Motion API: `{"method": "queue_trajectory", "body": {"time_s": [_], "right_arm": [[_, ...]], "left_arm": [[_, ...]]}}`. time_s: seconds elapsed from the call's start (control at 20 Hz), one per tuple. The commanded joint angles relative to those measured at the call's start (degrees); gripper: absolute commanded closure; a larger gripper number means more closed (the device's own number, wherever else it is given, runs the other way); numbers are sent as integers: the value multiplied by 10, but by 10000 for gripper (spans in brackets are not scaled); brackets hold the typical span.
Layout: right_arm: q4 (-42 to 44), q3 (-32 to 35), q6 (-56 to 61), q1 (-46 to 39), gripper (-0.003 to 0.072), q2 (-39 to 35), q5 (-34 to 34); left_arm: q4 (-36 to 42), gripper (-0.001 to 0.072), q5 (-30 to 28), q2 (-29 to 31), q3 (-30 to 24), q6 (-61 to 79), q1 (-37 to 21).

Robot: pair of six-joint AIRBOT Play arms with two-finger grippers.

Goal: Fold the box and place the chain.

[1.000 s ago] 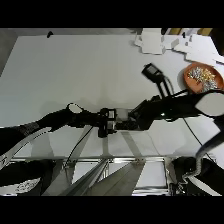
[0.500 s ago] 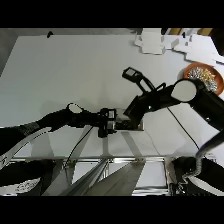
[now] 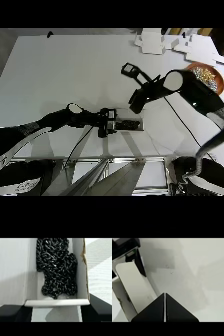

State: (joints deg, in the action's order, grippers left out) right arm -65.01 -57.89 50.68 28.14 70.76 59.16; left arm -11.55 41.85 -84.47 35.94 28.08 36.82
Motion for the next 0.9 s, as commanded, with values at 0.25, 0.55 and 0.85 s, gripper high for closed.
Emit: {"method": "queue_trajectory", "body": {"time_s": [0.25,0.55,0.85], "right_arm": [[9,101,-117,67,495,-36,-16],[7,137,-153,113,459,-59,-21],[-33,137,-167,124,384,-94,-29]], "left_arm": [[0,699,0,0,0,0,0],[0,699,0,0,0,0,0],[0,699,0,0,0,0,0]]}}
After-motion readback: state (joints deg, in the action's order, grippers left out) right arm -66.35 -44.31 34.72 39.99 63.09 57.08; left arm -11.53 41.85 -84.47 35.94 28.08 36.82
